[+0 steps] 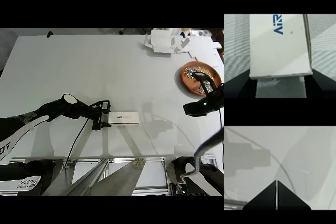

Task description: Fold the box and place the chain.

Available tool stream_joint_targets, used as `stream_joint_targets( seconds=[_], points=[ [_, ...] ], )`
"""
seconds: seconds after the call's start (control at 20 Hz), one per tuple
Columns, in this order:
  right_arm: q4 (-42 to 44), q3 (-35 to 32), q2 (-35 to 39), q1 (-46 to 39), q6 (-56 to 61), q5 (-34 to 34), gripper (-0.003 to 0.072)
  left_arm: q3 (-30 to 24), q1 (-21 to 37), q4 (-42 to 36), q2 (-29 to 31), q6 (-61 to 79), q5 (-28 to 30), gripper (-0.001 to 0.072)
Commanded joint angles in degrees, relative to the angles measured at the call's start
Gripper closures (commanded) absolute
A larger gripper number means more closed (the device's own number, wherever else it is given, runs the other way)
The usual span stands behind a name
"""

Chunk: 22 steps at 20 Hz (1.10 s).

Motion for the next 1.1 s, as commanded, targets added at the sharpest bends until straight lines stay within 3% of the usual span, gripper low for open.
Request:
stream_joint_targets(
  seconds=[0.0,0.55,0.6,0.65,0.85,1.05],
  points=[
    [-0.5,-0.1,0.0,-3.0,0.6,-0.5,0.0668,0.0,0.0,0.0,0.0,0.0,0.0,0.0574],
    [-0.5,-0.1,0.0,-3.0,0.6,-0.6,0.0668,0.0,0.0,-0.5,0.0,0.1,0.0,0.0583],
    [-0.5,-0.1,0.0,-3.0,0.6,-0.6,0.0668,0.0,0.1,-1.7,0.2,0.0,0.2,0.0669],
    [-0.5,-0.1,0.0,-3.0,0.6,-0.6,0.0668,0.0,0.4,-1.4,0.9,-0.2,0.0,0.0708],
    [-0.5,-0.1,0.0,-3.0,0.6,-0.6,0.0668,0.0,4.6,1.8,11.1,-17.4,0.7,0.0709],
    [-0.5,-0.1,0.0,-3.0,0.6,-0.6,0.0668,0.0,15.4,13.7,27.0,-35.1,0.7,0.0709]
  ],
)
